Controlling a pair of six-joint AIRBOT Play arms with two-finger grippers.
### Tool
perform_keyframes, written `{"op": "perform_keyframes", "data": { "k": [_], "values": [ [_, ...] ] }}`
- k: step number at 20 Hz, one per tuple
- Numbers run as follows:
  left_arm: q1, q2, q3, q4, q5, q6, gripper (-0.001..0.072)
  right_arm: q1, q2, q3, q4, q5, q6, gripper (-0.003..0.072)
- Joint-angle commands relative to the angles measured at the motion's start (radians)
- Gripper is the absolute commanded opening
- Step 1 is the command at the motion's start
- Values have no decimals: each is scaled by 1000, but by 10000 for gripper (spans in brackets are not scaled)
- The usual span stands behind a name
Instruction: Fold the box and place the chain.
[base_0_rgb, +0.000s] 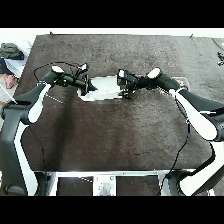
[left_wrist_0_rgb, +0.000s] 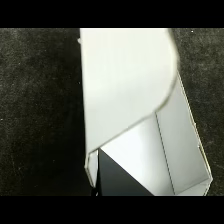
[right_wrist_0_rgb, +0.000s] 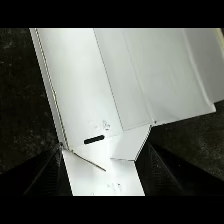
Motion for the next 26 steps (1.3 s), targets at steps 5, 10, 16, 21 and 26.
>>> {"op": "perform_keyframes", "data": {
  "k": [5,10,16,21,26],
  "values": [
    [1,-1,0,0,0,0,14,-3,-3,11,45,0,-40,592],
    [1,-1,0,0,0,0,14,-9,-10,13,68,-3,-61,592],
    [1,-1,0,0,-1,0,14,-22,-94,125,73,87,-25,592],
    [1,-1,0,0,-1,0,14,-26,-108,138,72,106,-50,592],
    [1,-1,0,0,-1,0,14,-31,-172,211,79,173,-64,592]
  ]
}}
